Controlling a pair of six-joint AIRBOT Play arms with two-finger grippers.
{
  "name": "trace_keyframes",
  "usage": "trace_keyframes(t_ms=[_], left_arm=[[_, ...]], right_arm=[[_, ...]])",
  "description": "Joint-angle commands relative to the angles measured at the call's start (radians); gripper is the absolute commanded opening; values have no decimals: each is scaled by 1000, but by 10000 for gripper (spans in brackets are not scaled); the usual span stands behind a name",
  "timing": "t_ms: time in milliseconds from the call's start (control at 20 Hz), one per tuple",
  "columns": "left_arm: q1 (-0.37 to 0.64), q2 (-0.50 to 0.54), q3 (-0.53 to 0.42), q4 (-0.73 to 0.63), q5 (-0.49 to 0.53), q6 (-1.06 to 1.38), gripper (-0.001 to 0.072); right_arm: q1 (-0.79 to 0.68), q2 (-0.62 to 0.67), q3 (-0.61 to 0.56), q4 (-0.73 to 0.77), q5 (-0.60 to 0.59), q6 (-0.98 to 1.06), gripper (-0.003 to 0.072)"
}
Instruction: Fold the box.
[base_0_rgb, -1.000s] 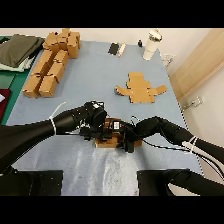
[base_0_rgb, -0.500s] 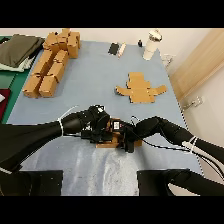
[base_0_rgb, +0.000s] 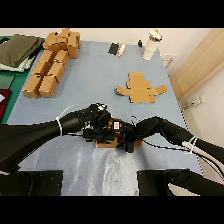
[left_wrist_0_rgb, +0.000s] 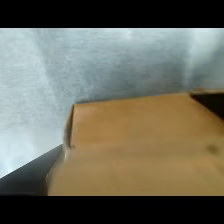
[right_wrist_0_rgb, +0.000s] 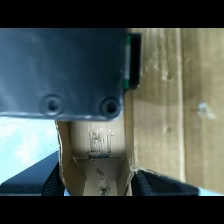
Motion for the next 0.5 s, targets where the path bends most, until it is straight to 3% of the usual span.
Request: trace_keyframes(t_ms=[0,450], left_arm=[[16,47,11,43,-40,15,517],[136,119,12,-110,-125,180,518]], right_arm=[[0,0,1,0,0,0,439],[0,0,1,0,0,1,439]])
